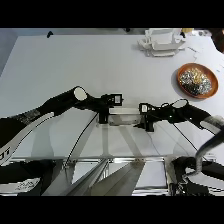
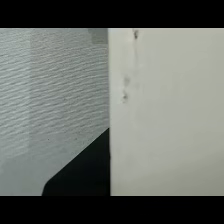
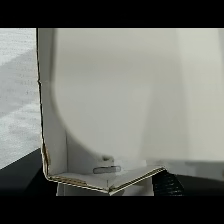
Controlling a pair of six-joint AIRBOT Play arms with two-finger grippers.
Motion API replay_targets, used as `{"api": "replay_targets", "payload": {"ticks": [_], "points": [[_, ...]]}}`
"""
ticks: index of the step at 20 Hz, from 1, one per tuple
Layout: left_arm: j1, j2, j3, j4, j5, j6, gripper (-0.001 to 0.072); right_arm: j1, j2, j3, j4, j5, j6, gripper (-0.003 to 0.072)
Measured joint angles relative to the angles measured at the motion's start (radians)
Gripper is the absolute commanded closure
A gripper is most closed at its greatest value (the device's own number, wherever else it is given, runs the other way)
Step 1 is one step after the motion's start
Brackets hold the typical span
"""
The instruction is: Fold the box and place the chain.
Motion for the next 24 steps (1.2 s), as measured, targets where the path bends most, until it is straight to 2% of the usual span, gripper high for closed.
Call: {"api": "replay_targets", "payload": {"ticks": [1, 2, 3, 4, 5, 6, 7, 9, 13, 14, 17, 18, 21, 24], "points": [[0.000, 0.000, 0.000, -0.004, 0.000, 0.000, 0.0700, 0.000, 0.000, 0.000, 0.000, 0.000, 0.000, 0.0281], [0.000, 0.000, 0.000, -0.006, 0.000, 0.000, 0.0668, 0.000, 0.000, 0.000, 0.000, 0.000, 0.000, 0.0281], [0.000, 0.000, 0.000, -0.005, 0.000, 0.000, 0.0545, 0.000, 0.000, 0.000, 0.000, 0.000, 0.000, 0.0281], [0.000, -0.002, -0.003, 0.023, -0.006, -0.003, 0.0343, 0.001, 0.000, 0.000, 0.002, -0.003, 0.002, 0.0281], [0.002, 0.007, -0.002, 0.024, -0.020, -0.003, 0.0176, 0.001, 0.000, 0.000, 0.002, -0.003, 0.002, 0.0281], [0.002, 0.019, 0.000, 0.016, -0.010, -0.011, 0.0096, 0.001, 0.000, 0.000, 0.002, -0.003, 0.002, 0.0281], [0.002, 0.031, -0.001, 0.047, -0.027, -0.026, 0.0061, 0.001, 0.000, 0.000, 0.001, -0.003, 0.002, 0.0281], [0.005, 0.068, 0.000, 0.078, -0.026, -0.075, 0.0061, 0.001, 0.000, 0.000, 0.001, -0.003, 0.001, 0.0281], [0.016, 0.159, 0.000, 0.195, -0.057, -0.254, 0.0083, 0.001, 0.000, 0.000, 0.001, -0.002, 0.001, 0.0281], [0.018, 0.188, 0.000, 0.232, -0.072, -0.322, 0.0119, 0.001, -0.001, 0.000, 0.001, -0.002, 0.001, 0.0281], [0.017, 0.270, 0.000, 0.316, -0.126, -0.503, 0.0599, 0.001, -0.001, 0.000, 0.000, -0.002, 0.000, 0.0281], [0.014, 0.299, 0.000, 0.335, -0.154, -0.548, 0.0702, 0.001, 0.000, 0.000, 0.000, -0.002, 0.000, 0.0281], [0.000, 0.360, 0.000, 0.355, -0.231, -0.629, 0.0709, 0.001, 0.000, 0.000, 0.000, -0.001, 0.000, 0.0281], [-0.043, 0.376, 0.000, 0.341, -0.251, -0.674, 0.0708, 0.001, 0.000, 0.000, 0.000, -0.001, 0.000, 0.0281]]}}
